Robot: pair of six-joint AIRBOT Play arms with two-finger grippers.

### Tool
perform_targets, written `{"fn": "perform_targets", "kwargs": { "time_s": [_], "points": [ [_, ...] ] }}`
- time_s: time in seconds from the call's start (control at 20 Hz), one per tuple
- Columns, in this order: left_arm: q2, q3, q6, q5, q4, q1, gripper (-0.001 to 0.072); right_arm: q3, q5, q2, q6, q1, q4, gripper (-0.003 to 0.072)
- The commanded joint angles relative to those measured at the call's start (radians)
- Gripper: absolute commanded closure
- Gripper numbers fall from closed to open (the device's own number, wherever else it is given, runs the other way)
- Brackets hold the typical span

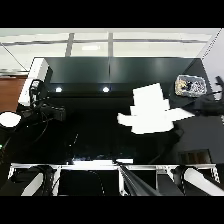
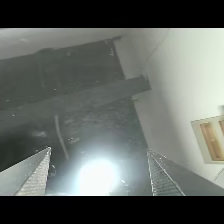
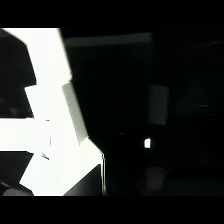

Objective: Fold the box and place the chain.

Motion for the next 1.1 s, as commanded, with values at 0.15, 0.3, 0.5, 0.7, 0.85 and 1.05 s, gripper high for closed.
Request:
{"fn": "perform_targets", "kwargs": {
  "time_s": [0.15, 0.3, 0.5, 0.7, 0.85, 1.05],
  "points": [
    [-0.019, 0.0, 0.003, -0.051, -0.106, -0.021, 0.0018, -0.433, -0.467, 0.352, 0.001, 0.438, 0.317, 0.0671],
    [-0.1, 0.024, -0.056, -0.126, -0.212, -0.03, 0.0019, -0.466, -0.579, 0.366, 0.012, 0.623, 0.349, 0.0671],
    [-0.367, 0.122, 0.131, -0.361, -0.465, -0.032, 0.0019, -0.466, -0.613, 0.366, 0.016, 0.731, 0.349, 0.0671],
    [-0.596, 0.245, 0.159, -0.406, -0.477, -0.086, 0.0018, -0.466, -0.61, 0.366, 0.031, 0.742, 0.349, 0.0671],
    [-0.726, 0.33, 0.199, -0.515, -0.443, -0.147, 0.0018, -0.466, -0.608, 0.366, 0.031, 0.742, 0.349, 0.0671],
    [-0.866, 0.438, 0.317, -0.655, -0.443, -0.219, 0.002, -0.466, -0.605, 0.366, 0.031, 0.741, 0.349, 0.0671]
  ]
}}
